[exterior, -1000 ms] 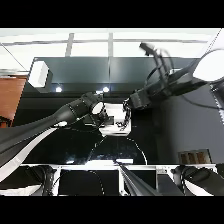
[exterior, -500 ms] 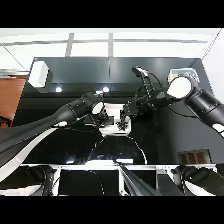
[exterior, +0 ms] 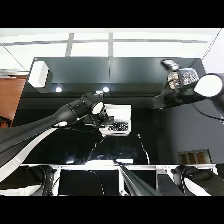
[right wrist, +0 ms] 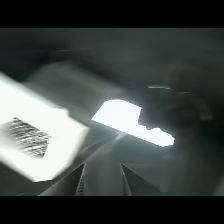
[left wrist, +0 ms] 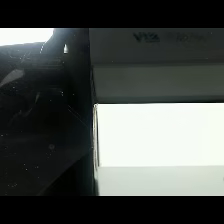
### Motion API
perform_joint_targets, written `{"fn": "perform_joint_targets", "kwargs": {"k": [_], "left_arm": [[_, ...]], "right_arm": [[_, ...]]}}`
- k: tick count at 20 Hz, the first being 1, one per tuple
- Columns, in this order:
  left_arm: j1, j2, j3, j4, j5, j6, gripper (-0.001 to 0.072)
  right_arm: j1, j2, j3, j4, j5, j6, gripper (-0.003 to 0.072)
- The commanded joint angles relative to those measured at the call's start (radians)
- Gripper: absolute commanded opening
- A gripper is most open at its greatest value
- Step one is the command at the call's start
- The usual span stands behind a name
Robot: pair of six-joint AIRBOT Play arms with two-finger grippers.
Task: Fold the box and place the chain.
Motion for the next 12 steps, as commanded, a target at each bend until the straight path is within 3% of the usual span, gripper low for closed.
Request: {"fn": "perform_joint_targets", "kwargs": {"k": [1,7,8,9,12], "left_arm": [[0.0,0.0,0.0,0.0,0.0,0.0,0.0025],[0.005,-0.005,0.002,0.004,-0.051,0.018,0.0029],[0.004,-0.005,0.006,0.005,-0.059,0.018,0.0101],[0.003,-0.002,0.014,0.013,-0.07,0.024,0.0264],[0.002,0.042,0.043,0.06,-0.098,0.034,0.0418]], "right_arm": [[-0.129,0.071,-0.014,-0.14,0.027,0.025,0.0237],[-0.14,0.072,-0.017,-0.074,-0.058,0.025,0.0236],[-0.14,0.072,-0.017,-0.069,-0.057,0.025,0.0236],[-0.14,0.072,-0.017,-0.05,-0.055,0.025,0.0236],[-0.14,0.072,-0.017,-0.001,-0.071,-0.012,0.0236]]}}
